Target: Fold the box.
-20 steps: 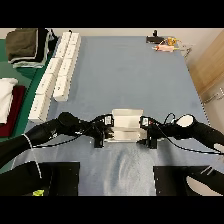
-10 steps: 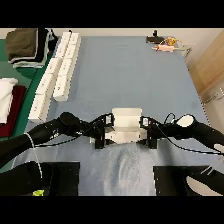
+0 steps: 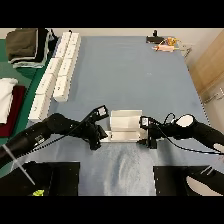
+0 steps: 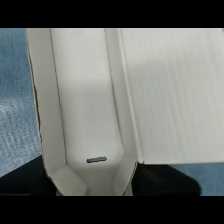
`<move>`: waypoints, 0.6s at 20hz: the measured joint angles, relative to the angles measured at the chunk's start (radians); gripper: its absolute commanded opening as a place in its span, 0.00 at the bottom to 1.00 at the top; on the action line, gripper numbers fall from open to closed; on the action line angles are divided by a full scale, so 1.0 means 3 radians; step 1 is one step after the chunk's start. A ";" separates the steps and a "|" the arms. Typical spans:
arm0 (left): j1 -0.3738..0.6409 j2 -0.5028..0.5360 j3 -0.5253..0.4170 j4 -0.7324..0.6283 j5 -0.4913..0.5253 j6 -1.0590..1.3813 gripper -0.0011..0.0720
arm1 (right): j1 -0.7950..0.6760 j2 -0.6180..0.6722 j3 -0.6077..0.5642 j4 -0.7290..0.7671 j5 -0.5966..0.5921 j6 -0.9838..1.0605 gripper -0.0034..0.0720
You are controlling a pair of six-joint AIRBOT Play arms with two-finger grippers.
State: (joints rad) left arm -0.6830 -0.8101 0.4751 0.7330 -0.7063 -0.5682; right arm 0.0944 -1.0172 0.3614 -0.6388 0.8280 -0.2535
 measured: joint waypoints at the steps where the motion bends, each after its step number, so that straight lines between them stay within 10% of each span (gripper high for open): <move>1: 0.0017 0.0179 0.0004 0.0240 -0.0033 -0.0553 0.07 | 0.0000 0.0000 0.0000 -0.0001 0.0000 -0.0003 0.81; 7: 0.0572 0.0837 -0.0009 0.1488 -0.0600 -0.3432 0.03 | 0.0000 0.0000 0.0000 -0.0003 0.0001 -0.0005 0.81; 12: 0.0963 0.0565 -0.0201 0.1368 -0.0805 -0.3974 0.03 | 0.0000 0.0000 0.0000 -0.0003 0.0001 -0.0006 0.81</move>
State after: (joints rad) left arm -0.3943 -0.6407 0.4149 1.1435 -0.9478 -1.7603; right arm 0.0944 -1.0172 0.3614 -0.6395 0.8284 -0.2554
